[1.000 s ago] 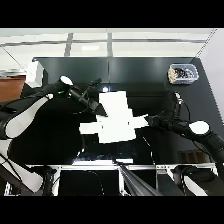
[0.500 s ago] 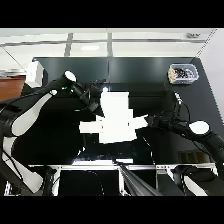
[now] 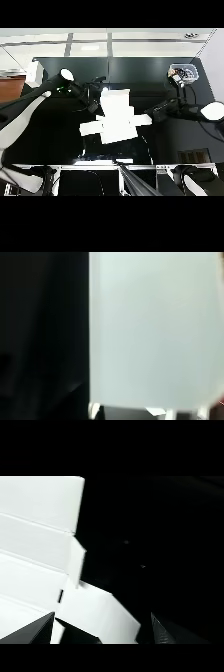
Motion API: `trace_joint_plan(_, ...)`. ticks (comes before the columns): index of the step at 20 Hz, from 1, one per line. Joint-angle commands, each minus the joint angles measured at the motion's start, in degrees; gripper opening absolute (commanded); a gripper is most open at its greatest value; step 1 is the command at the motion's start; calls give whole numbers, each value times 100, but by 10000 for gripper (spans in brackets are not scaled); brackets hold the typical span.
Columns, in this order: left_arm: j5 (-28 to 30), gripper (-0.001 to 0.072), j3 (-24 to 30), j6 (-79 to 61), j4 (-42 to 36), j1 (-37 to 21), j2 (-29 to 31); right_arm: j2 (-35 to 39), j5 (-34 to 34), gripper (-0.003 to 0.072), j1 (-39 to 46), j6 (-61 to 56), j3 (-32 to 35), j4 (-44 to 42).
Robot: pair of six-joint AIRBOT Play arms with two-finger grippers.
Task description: Fold the box and place the chain.
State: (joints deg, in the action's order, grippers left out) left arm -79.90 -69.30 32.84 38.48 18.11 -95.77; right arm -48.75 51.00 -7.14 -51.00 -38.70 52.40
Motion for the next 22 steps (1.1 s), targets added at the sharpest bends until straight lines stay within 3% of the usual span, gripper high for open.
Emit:
trace_joint_plan(1,1849,29,1364,-1646,-492,205,1281,2,544,713,-4,1056,-476,761)
trace_joint_plan(2,2140,29,1646,-2026,-501,284,1495,0,553,709,-61,1357,-455,767)
trace_joint_plan(5,2164,27,1755,-3141,-372,474,1532,-2,549,709,-304,1849,-271,765)
trace_joint_plan(10,3506,26,1915,-3818,-249,957,1292,-2,483,709,-758,2391,343,765)
trace_joint_plan(22,3427,28,1919,-3864,-249,984,1014,-125,168,709,-1567,3425,935,723)
